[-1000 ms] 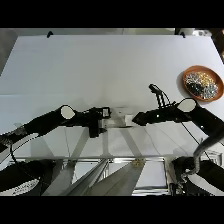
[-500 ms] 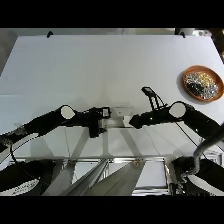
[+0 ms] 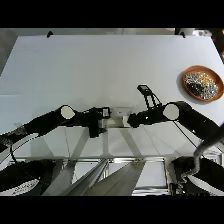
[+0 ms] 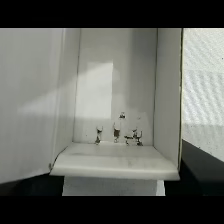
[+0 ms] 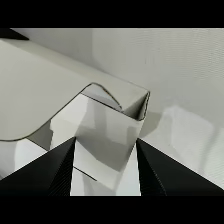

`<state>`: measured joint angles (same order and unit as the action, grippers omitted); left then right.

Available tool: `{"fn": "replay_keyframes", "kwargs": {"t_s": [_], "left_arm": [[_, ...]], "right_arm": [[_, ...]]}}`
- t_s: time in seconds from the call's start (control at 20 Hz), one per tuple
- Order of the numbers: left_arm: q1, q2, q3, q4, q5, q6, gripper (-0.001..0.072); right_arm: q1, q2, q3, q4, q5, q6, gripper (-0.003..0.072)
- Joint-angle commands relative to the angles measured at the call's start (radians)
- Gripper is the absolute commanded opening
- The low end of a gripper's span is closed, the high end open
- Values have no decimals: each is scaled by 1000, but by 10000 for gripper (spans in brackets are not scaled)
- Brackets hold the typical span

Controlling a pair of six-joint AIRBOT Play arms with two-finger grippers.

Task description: Fold the box and place the chain.

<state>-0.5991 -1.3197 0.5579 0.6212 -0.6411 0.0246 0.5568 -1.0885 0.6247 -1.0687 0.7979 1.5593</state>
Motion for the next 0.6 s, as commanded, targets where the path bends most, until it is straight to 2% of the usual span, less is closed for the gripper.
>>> {"fn": "replay_keyframes", "kwargs": {"t_s": [0.0, 0.2, 0.4, 0.55], "left_arm": [[0, 0, -1, 0, 0, 0, 207], [0, 0, -1, 1, 0, 0, 207], [0, 0, -1, 1, 0, 0, 207], [0, 0, -1, 0, -2, 0, 207]], "right_arm": [[53, -6, 6, -105, 2, 154, 410], [93, -7, 34, -253, 2, 325, 410], [127, -39, 89, -264, 4, 382, 410], [154, -121, 144, -269, 66, 415, 410]]}}
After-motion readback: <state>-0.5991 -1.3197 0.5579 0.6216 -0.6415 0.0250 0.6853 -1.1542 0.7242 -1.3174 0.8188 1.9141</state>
